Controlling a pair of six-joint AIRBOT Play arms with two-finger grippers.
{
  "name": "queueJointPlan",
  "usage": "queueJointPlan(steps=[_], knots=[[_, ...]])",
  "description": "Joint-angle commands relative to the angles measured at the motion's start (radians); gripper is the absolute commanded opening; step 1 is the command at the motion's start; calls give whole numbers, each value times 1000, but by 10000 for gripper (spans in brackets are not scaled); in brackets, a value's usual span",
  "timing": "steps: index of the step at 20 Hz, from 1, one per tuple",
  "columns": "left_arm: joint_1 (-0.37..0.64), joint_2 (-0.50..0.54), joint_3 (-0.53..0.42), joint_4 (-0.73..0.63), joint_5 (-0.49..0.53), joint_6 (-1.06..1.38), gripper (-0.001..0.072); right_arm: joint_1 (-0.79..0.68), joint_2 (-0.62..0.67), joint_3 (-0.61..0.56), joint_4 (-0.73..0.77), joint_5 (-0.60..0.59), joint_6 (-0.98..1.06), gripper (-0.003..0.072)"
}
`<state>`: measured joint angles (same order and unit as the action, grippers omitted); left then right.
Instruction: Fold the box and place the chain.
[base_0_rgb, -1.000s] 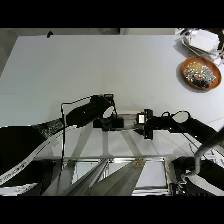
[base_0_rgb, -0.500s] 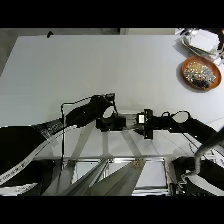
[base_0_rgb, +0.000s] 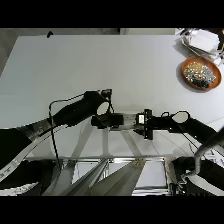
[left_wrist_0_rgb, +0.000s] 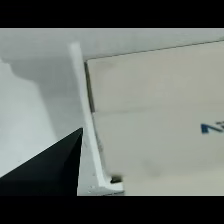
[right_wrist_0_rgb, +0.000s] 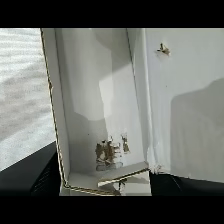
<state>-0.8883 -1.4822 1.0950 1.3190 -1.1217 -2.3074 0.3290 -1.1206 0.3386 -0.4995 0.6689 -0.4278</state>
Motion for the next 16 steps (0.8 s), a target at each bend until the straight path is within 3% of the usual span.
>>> queueJointPlan(steps=[1, 5, 6, 9, 12, 16], knots=[[29, 58, 1, -5, -31, 69, 410, 0, 0, 0, 0, 0, 0, 321], [90, 162, 0, -21, -125, 335, 433, 0, 1, 0, 0, 0, 0, 321], [114, 185, -2, -60, -153, 496, 537, 0, 0, 0, 0, 0, 0, 321], [198, 266, -76, -243, -188, 1125, 691, 0, 0, 0, 0, 0, 0, 321], [288, 321, -216, -391, -119, 1691, 690, 0, 0, 0, 0, 0, 0, 321], [354, 286, -352, -458, 62, 2088, 692, 0, 0, 0, 0, 0, 0, 321]])
